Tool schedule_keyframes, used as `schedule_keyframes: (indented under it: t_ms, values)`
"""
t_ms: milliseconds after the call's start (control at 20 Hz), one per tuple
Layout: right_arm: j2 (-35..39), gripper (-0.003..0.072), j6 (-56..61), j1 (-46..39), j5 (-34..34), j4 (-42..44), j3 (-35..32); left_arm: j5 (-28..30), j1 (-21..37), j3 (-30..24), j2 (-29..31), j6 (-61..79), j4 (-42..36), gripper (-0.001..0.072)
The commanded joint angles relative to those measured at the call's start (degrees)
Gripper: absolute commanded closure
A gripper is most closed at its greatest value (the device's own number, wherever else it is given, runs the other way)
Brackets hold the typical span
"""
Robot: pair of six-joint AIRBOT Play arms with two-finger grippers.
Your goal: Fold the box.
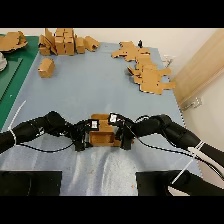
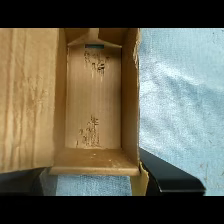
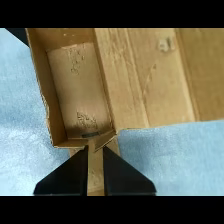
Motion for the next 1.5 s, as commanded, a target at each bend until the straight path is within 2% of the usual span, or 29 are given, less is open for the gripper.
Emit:
schedule_keyframes:
  t_ms: [0,600,850,900,950,1000,1350,1400,1450]
  values:
    - [-0.26,0.06,-0.59,0.04,0.5,3.43,-0.04,0.0,0.0,0.0,-0.02,0.0,0.02,0.0182]
    - [-0.39,0.058,-0.59,0.04,1.27,8.02,-0.04,0.0,0.0,0.0,-0.02,0.0,0.0,0.0182]
    - [-3.63,0.058,-0.63,1.16,1.29,9.03,-0.04,0.0,0.0,0.0,-0.02,0.0,0.0,0.0182]
    - [-4.09,0.0515,-0.66,1.88,1.29,9.03,-0.04,0.02,0.0,0.0,-0.02,0.0,0.0,0.0182]
    - [-4.2,0.034,-0.98,2.54,1.29,9.03,-0.04,0.02,0.0,0.0,-0.02,0.0,0.0,0.0182]
    - [-4.15,0.0299,-1.55,3.21,1.31,8.79,-0.04,0.0,0.0,0.0,-0.02,0.0,0.0,0.0182]
    - [-4.11,0.0301,-0.46,3.74,1.31,5.07,-0.04,0.02,0.0,0.0,-0.02,0.0,0.0,0.0182]
    - [-4.02,0.0348,1.81,3.58,1.18,3.37,-0.04,0.0,0.0,0.0,-0.02,0.0,0.0,0.0182]
    - [-3.54,0.0473,5.55,3.43,1.01,0.37,-0.04,0.0,0.0,0.0,-0.02,0.0,0.0,0.0182]
